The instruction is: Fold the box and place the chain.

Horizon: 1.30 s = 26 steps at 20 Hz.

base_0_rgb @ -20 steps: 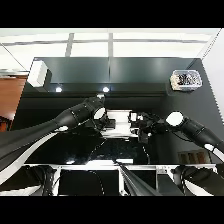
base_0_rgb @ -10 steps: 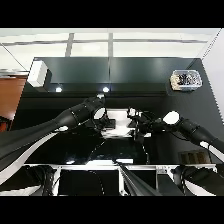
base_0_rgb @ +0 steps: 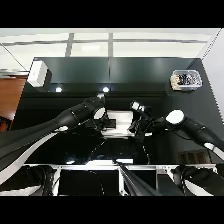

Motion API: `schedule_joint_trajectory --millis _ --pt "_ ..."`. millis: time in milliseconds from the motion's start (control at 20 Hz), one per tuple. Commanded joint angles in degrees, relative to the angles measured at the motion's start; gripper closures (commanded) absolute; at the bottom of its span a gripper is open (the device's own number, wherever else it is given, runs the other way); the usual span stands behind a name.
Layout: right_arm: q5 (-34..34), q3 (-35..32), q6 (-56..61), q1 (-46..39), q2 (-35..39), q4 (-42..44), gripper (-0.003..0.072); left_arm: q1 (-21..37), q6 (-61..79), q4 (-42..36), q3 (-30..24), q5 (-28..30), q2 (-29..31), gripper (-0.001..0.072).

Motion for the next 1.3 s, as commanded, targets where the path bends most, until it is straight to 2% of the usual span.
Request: schedule_joint_trajectory --millis 0,100,200,350,400,550,750,800,950,1100,1150,1200,1250 --pt "12.55 2.89 22.47 -6.62 6.97 -8.0 0.0674 0.04 0.11 0.2 0.0 -0.11 0.02 0.0686" --pt "14.6 3.23 32.24 -14.19 12.33 -15.69 0.0674 0.04 0.11 0.17 0.0 -0.13 0.02 0.0686" --pt "11.96 2.64 43.54 -24.06 14.84 -23.65 0.0674 0.04 0.11 0.2 0.0 -0.13 0.02 0.0686" --pt "3.72 -3.98 59.45 -35.54 14.62 -24.0 0.0674 0.04 0.11 0.2 0.0 -0.11 0.02 0.0685" --pt "4.0 -6.16 61.83 -36.89 13.73 -23.82 0.0674 0.04 0.11 0.2 0.0 -0.11 0.02 0.0685" --pt "10.73 -8.52 58.99 -33.62 5.66 -20.31 0.0674 0.04 0.11 0.2 0.0 -0.11 0.02 0.0686" --pt "9.49 -8.22 45.38 -23.85 -3.69 0.37 0.0674 0.04 0.11 0.2 0.0 -0.11 0.02 0.0686" --pt "9.49 -7.69 42.84 -21.94 -4.9 2.6 0.0674 0.04 0.11 0.2 0.0 -0.11 0.02 0.0686" --pt "9.35 -5.57 42.47 -19.43 -5.49 2.75 0.0674 0.04 0.11 0.2 0.0 -0.11 0.02 0.0686" --pt "12.92 -1.7 42.4 -19.43 -5.49 2.51 0.0669 0.04 0.11 0.2 0.0 -0.13 0.02 0.0685" --pt "14.64 -0.26 42.42 -19.43 -5.49 2.56 0.0513 0.04 0.11 0.2 0.0 -0.13 0.02 0.0686" --pt "16.76 0.92 42.45 -19.43 -5.49 2.54 0.0279 0.04 0.11 0.2 0.0 -0.13 0.02 0.0686" --pt "18.93 1.99 42.45 -19.43 -5.49 2.56 0.0163 0.04 0.11 0.2 0.0 -0.13 0.02 0.0686"
